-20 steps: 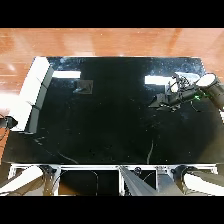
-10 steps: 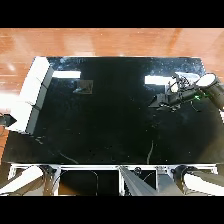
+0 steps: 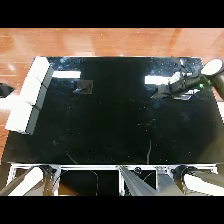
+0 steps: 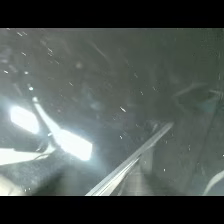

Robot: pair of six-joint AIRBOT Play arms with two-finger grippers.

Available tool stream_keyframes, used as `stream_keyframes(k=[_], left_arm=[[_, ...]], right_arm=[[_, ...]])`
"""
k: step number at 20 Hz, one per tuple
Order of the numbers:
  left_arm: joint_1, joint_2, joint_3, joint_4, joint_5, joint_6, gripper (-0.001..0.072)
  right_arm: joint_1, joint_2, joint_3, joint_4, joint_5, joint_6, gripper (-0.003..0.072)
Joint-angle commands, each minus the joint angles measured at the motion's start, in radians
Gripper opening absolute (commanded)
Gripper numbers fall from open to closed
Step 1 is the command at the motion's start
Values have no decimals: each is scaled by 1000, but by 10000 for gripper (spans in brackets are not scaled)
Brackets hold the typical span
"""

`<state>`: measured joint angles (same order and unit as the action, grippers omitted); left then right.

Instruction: Fold the box and place the chain.

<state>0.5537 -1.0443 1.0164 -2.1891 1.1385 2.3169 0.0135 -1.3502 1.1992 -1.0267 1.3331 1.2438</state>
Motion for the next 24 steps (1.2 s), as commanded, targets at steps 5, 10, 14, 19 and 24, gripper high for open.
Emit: stream_keyframes(k=[5, 10, 14, 19, 24], left_arm=[[-782, 13, 6, 266, -174, -497, 16], [-999, -2, -148, 532, -281, -910, 16], [-996, -14, -179, 524, -328, -916, 18], [-996, -14, -179, 525, -336, -914, 18], [-996, -14, -179, 526, -336, -914, 18]], right_arm=[[132, 122, 132, -314, 2, 235, 35], [131, 291, -245, -676, -169, 517, 36], [130, 288, -329, -674, -242, 516, 34], [130, 288, -329, -674, -238, 515, 34], [130, 288, -329, -674, -238, 515, 34]])
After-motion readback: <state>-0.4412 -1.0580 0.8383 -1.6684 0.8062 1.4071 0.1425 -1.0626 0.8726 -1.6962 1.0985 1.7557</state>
